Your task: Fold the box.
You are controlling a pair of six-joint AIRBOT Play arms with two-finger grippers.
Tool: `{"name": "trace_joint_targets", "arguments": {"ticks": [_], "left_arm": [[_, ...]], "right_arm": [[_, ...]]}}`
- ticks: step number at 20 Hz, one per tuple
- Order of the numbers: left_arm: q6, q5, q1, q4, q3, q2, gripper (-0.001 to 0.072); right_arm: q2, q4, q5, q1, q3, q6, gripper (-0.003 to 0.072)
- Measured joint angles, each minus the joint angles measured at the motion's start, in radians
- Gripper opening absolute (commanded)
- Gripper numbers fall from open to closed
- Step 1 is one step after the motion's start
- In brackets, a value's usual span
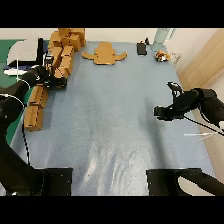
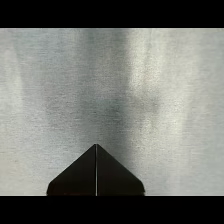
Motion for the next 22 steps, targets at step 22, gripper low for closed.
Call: {"name": "trace_joint_targets", "arguments": {"ticks": [22], "left_arm": [[-0.102, -0.748, 0.069, 0.01, 0.219, 0.062, 0.0596]], "right_arm": [[0.0, 0.0, 0.0, 0.0, 0.0, 0.0, 0.0006]]}}
